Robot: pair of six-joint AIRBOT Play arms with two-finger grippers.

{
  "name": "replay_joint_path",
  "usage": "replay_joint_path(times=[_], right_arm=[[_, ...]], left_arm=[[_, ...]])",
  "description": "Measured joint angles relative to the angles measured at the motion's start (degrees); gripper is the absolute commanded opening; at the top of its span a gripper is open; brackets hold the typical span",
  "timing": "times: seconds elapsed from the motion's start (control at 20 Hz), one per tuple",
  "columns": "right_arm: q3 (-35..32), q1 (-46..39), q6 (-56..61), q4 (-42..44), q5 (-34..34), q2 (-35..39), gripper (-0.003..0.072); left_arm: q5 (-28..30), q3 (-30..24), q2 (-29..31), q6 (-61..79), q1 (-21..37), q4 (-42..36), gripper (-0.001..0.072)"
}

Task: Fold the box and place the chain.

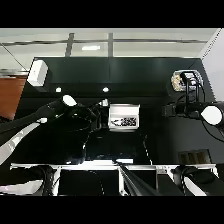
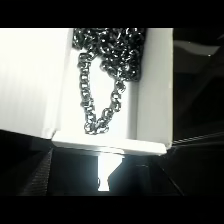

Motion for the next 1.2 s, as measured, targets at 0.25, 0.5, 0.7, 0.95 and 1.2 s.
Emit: replay_joint_path(times=[0.25, 0.5, 0.7, 0.95, 1.2], right_arm=[[0.00, 0.00, 0.00, 0.00, 0.00, 0.00, 0.0130], [0.00, 0.00, 0.00, 0.00, 0.00, 0.00, 0.0130], [0.00, 0.00, 0.00, 0.00, 0.02, 0.00, 0.0130], [0.00, 0.00, -0.02, 1.03, -0.92, -0.37, 0.0667], [4.09, 0.00, -4.17, 12.98, -7.80, -8.17, 0.0674]], left_arm=[[0.94, 0.26, -0.04, 1.64, -0.96, 0.20, 0.0712], [1.92, 0.37, -0.13, 4.46, -2.40, 0.04, 0.0654], [2.23, 0.37, -0.13, 5.11, -2.69, 0.00, 0.0282], [2.32, 0.37, -0.13, 5.42, -2.75, 0.00, 0.0282], [2.36, 0.39, -0.13, 5.46, -2.75, 0.00, 0.0282]])
